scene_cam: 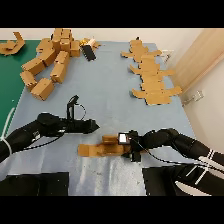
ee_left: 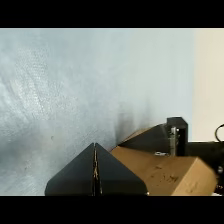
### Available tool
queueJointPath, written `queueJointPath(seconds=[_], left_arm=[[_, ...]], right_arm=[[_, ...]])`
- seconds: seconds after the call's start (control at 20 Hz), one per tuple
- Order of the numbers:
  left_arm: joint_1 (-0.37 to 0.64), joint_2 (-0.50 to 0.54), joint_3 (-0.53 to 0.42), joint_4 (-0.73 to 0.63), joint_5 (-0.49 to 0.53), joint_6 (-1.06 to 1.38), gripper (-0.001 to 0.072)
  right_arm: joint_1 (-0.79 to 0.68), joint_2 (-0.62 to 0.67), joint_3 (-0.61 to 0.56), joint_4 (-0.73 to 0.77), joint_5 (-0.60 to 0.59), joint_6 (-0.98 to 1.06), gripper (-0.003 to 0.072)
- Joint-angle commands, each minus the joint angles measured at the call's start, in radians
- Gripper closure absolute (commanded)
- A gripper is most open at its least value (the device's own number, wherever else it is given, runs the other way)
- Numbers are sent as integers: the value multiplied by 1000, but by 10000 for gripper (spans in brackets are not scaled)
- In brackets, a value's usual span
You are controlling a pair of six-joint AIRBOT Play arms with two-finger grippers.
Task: Fold the box.
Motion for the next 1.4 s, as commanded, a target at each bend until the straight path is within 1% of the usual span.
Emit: queueJointPath(seconds=[0.0, 0.2, 0.25, 0.35, 0.45, 0.55, 0.6, 0.65, 0.75, 0.8, 0.85, 0.95, 1.1, 1.2, 1.35], left_arm=[[100, 85, -18, 1, -90, 38, 702], [240, 206, -75, 3, -219, 154, 702], [275, 238, -84, 20, -251, 209, 702], [309, 300, -86, 93, -315, 278, 702], [300, 378, -86, 216, -365, 256, 702], [274, 456, -86, 309, -397, 237, 702], [251, 483, -86, 315, -421, 219, 702], [227, 490, -86, 305, -444, 143, 701], [165, 471, -95, 248, -469, -50, 701], [135, 455, -109, 186, -462, -89, 701], [103, 431, -124, 101, -443, -90, 701], [38, 365, -141, -61, -372, -77, 701], [-55, 233, -138, -252, -300, 7, 701], [-106, 146, -130, -310, -259, 37, 701], [-169, 58, -85, -302, -143, 40, 701]], right_arm=[[0, 1, 1, -5, 2, 1, 180], [0, 1, 1, -5, 2, 1, 180], [0, 1, 1, -5, 2, 1, 180], [0, 1, 1, -5, 2, 1, 180], [0, 1, 1, -4, 2, 1, 180], [0, 1, 1, -4, 2, 1, 180], [0, 1, 1, -4, 2, 1, 180], [0, 1, 1, -4, 2, 1, 180], [0, 1, 1, -4, 2, 1, 180], [0, 1, 1, -4, 2, 1, 180], [0, 1, 1, -4, 2, 1, 180], [0, 1, 1, -4, 2, 1, 180], [0, 1, 1, -4, 2, 1, 180], [0, 1, 1, -4, 2, 1, 180], [0, 1, 1, -4, 2, 1, 180]])
